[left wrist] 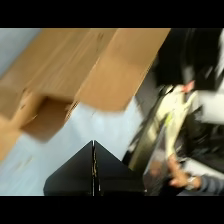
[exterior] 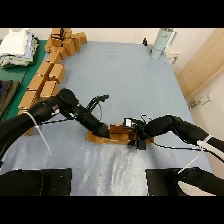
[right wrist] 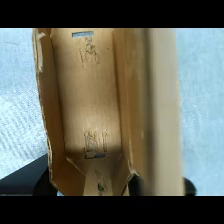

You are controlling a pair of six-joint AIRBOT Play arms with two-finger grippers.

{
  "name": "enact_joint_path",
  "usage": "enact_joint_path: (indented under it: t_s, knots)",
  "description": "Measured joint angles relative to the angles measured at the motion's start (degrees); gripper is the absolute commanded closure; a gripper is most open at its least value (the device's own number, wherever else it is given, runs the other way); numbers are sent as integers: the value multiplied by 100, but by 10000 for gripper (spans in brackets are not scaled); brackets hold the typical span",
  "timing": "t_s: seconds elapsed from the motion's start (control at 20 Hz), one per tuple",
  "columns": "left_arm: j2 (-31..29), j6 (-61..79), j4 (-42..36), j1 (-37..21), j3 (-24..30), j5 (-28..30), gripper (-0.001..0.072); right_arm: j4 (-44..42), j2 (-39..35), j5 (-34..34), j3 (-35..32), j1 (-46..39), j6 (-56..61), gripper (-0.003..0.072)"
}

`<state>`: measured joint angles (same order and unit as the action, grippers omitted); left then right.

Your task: Fold the box.

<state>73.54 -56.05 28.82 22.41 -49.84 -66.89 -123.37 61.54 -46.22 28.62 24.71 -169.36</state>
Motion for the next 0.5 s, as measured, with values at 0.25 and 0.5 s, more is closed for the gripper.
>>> enact_joint_path:
  t_s: [0.25,0.5]
  knots:
    - [658,-116,-1104,90,-490,887,698,0,2,2,0,0,0,156]
    - [1307,-376,-994,105,-804,1513,699,0,2,2,0,0,0,156]
